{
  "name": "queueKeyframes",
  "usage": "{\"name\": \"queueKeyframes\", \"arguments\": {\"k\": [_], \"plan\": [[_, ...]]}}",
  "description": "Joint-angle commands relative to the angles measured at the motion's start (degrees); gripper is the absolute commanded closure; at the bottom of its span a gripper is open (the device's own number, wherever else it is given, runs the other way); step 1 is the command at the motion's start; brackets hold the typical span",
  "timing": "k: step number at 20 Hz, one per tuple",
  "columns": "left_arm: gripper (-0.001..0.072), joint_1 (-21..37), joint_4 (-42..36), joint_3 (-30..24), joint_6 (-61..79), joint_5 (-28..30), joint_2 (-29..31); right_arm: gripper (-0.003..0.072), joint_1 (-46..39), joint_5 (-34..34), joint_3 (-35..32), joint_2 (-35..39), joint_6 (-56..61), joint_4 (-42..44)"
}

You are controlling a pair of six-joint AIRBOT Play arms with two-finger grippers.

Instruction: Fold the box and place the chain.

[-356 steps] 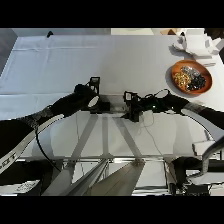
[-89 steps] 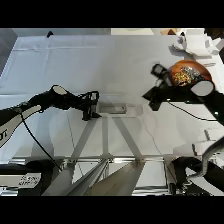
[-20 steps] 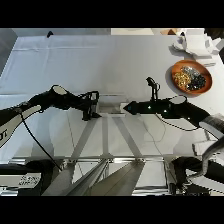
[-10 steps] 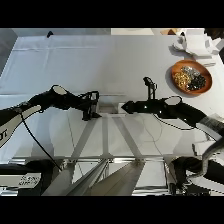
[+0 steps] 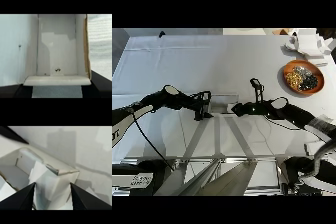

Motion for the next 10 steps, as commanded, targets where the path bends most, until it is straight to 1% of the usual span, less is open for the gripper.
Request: {"name": "queueKeyframes", "arguments": {"k": [1,5,6,7,10], "plan": [[0.0435,0.0,0.0,0.0,0.0,0.0,0.0,0.0235,1.5,-4.3,0.0,0.0,0.3,-1.9],[0.0435,0.0,0.0,0.0,0.0,0.0,0.0,0.0237,1.5,-4.5,0.2,0.0,0.8,-2.3],[0.0435,0.0,0.0,0.0,0.0,0.0,0.0,0.0239,1.5,-3.8,0.9,0.0,3.5,-5.0],[0.0435,0.0,0.0,0.0,0.0,0.0,0.0,0.0239,1.5,-2.6,2.1,0.0,6.5,-9.4],[0.0435,0.0,0.0,0.0,0.0,0.0,0.0,0.0239,1.5,3.5,7.7,0.0,19.7,-29.3]]}}
